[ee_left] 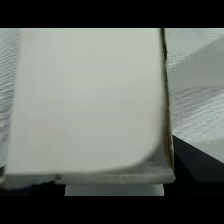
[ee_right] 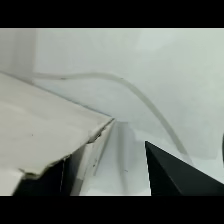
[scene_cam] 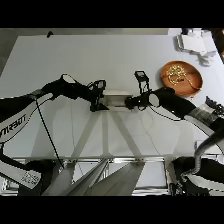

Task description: Fold the box and place the chain.

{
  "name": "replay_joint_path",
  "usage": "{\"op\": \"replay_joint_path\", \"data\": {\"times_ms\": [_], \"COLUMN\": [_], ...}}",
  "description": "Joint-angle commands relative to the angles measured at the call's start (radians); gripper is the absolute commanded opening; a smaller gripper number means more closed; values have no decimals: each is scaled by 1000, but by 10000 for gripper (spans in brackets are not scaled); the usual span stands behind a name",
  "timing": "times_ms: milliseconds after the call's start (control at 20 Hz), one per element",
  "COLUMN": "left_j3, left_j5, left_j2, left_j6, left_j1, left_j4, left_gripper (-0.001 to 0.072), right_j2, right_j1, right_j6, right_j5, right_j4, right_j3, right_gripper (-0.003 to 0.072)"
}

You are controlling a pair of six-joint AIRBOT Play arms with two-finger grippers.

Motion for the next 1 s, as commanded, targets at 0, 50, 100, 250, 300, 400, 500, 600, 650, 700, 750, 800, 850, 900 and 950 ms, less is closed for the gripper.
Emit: {"op": "replay_joint_path", "data": {"times_ms": [0,50,100,250,300,400,500,600,650,700,750,800,850,900,950], "left_j3": [0,0,0,0,0,0,0,0,0,0,0,0,0,0,0], "left_j5": [-1,-1,-1,-2,-1,-1,-1,-1,-1,-1,-1,-1,-1,-1,-1], "left_j2": [1,1,1,1,1,1,1,1,1,1,1,1,1,1,1], "left_j6": [-1,-1,-1,-1,-1,-1,-1,-1,-1,-1,-1,-1,-1,-1,-1], "left_j1": [0,0,0,0,0,0,0,0,0,0,0,0,0,0,0], "left_j4": [0,0,0,0,0,0,0,0,0,0,0,0,0,0,0], "left_gripper": [159,159,159,159,159,159,159,159,159,159,159,159,159,159,159], "right_j2": [-40,-45,-47,-48,-49,-52,-64,-94,-109,-123,-135,-144,-146,-146,-146], "right_j1": [40,48,58,69,69,73,73,77,85,99,109,119,124,129,128], "right_j6": [173,173,190,222,222,241,291,303,302,300,299,299,299,299,299], "right_j5": [119,119,111,73,66,65,63,60,58,43,16,-8,-21,-16,-7], "right_j4": [-227,-225,-219,-104,-92,-129,-164,-175,-180,-186,-187,-187,-185,-185,-182], "right_j3": [68,80,89,95,95,95,95,98,99,100,100,102,102,102,103], "right_gripper": [496,496,497,590,595,576,525,436,360,282,213,130,37,10,10]}}
